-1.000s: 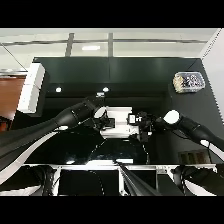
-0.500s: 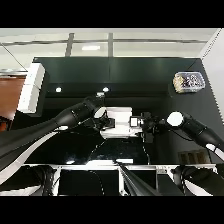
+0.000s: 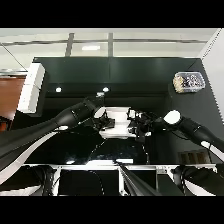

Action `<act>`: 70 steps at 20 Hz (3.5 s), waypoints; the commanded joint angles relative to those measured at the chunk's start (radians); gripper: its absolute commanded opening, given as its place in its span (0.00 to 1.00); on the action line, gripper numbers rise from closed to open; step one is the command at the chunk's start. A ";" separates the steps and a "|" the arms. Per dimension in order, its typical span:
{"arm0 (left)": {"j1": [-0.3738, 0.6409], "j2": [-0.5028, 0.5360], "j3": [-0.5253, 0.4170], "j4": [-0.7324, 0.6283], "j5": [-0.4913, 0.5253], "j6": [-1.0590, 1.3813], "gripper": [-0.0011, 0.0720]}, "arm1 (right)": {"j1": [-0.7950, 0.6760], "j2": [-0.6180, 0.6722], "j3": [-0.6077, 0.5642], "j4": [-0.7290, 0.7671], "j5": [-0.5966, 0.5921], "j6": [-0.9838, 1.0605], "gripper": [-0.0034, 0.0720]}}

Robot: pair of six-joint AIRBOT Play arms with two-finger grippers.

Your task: Fold the box and place the chain.

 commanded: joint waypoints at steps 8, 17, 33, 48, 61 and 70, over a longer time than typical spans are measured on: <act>-0.001 0.000 0.001 -0.001 0.003 0.000 0.05 | 0.050 -0.051 0.000 0.049 -0.069 0.007 0.35; 0.000 0.000 0.001 -0.003 -0.012 0.000 0.05 | -0.130 0.116 0.061 -0.271 0.220 0.759 0.07; 0.000 0.000 0.001 0.000 0.000 -0.001 0.05 | -0.402 -0.094 -0.122 0.217 0.335 0.945 0.07; 0.003 0.000 0.001 -0.001 0.000 -0.001 0.05 | -0.223 -0.099 0.090 0.138 0.395 1.043 0.62; 0.003 0.000 0.001 0.000 0.000 -0.001 0.05 | 0.114 -0.114 0.320 -0.625 0.237 1.857 0.55; 0.003 0.000 0.001 0.000 -0.003 0.000 0.05 | 0.300 -0.262 0.500 -0.912 0.433 2.199 0.54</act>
